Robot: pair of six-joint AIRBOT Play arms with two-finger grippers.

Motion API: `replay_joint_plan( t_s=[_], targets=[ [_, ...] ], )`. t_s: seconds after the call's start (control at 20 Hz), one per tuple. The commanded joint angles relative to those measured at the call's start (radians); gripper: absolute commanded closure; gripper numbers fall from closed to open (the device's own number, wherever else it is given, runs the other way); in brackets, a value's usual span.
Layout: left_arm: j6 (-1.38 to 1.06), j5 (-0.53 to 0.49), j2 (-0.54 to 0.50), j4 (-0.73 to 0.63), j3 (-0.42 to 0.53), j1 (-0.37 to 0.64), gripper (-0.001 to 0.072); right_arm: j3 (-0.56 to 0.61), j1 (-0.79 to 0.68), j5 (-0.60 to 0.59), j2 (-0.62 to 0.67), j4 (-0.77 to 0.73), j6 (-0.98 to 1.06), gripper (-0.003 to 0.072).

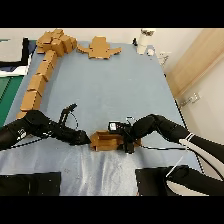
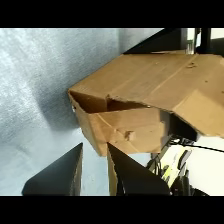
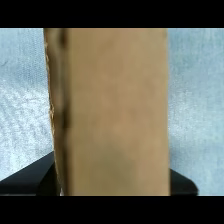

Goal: Fold the box.

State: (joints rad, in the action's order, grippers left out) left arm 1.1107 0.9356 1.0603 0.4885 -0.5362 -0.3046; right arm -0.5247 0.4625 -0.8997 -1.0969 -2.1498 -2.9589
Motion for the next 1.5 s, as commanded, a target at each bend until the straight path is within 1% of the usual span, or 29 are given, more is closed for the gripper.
replay_joint_plan(
  t_s=[0.0, 0.2, 0.4, 0.9, 0.95, 1.0, 1.05, 1.45],
  targets=[
    [-0.025, 0.007, 0.0, -0.026, -0.005, -0.002, 0.0457, 0.0, 0.0, 0.0, 0.0, 0.0, 0.0, 0.024],
    [-0.042, 0.005, 0.016, -0.06, -0.005, -0.002, 0.0457, 0.0, 0.0, 0.0, 0.0, 0.0, 0.0, 0.024],
    [-0.049, -0.01, 0.036, -0.134, -0.005, -0.001, 0.0459, 0.0, 0.0, 0.0, 0.0, 0.0, 0.0, 0.024],
    [-0.045, -0.012, 0.037, -0.125, -0.005, -0.002, 0.0457, 0.0, 0.0, 0.0, 0.0, 0.0, 0.0, 0.024],
    [-0.045, -0.012, 0.037, -0.122, -0.005, -0.002, 0.0409, 0.0, 0.0, 0.0, 0.0, 0.0, 0.0, 0.024],
    [-0.045, -0.012, 0.037, -0.121, -0.005, -0.002, 0.011, 0.0, 0.0, 0.0, 0.0, 0.0, 0.0, 0.0239],
    [-0.045, -0.013, 0.037, -0.121, -0.005, -0.002, 0.0072, 0.0, 0.0, 0.0, 0.0, 0.0, 0.0, 0.024],
    [-0.045, -0.056, 0.037, -0.121, -0.005, -0.002, 0.0069, 0.0, 0.0, 0.001, 0.0, 0.0, 0.0, 0.024]
  ],
)
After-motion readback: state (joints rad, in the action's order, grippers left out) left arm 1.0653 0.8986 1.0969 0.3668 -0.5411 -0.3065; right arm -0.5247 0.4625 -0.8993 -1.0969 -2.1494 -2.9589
